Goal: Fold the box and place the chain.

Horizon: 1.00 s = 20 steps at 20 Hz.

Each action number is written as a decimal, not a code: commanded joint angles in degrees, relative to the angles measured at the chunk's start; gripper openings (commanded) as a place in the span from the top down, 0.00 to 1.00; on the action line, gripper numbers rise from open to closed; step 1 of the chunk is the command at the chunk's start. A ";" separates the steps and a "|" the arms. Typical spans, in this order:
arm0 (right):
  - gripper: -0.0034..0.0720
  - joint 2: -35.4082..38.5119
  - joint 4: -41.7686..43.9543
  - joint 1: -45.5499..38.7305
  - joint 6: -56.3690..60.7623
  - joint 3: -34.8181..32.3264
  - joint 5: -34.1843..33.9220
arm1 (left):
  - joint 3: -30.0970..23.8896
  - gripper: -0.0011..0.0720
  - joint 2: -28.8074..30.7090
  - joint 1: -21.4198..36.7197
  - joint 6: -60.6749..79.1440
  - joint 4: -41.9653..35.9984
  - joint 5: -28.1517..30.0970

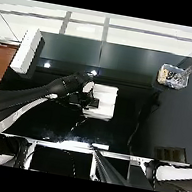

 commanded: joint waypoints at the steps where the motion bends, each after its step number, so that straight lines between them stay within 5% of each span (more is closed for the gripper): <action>1: 0.94 8.85 4.13 -0.17 -6.08 0.07 -1.40 | 0.02 0.94 0.00 0.04 0.02 -0.02 -0.07; 11: 0.94 24.96 16.87 -0.17 -12.15 0.07 -1.84 | 0.02 0.94 0.00 0.07 0.02 -0.20 -0.17; 20: 0.94 29.16 37.40 -0.15 -18.03 0.04 10.43 | 0.02 0.94 0.00 0.07 0.02 -0.20 -0.22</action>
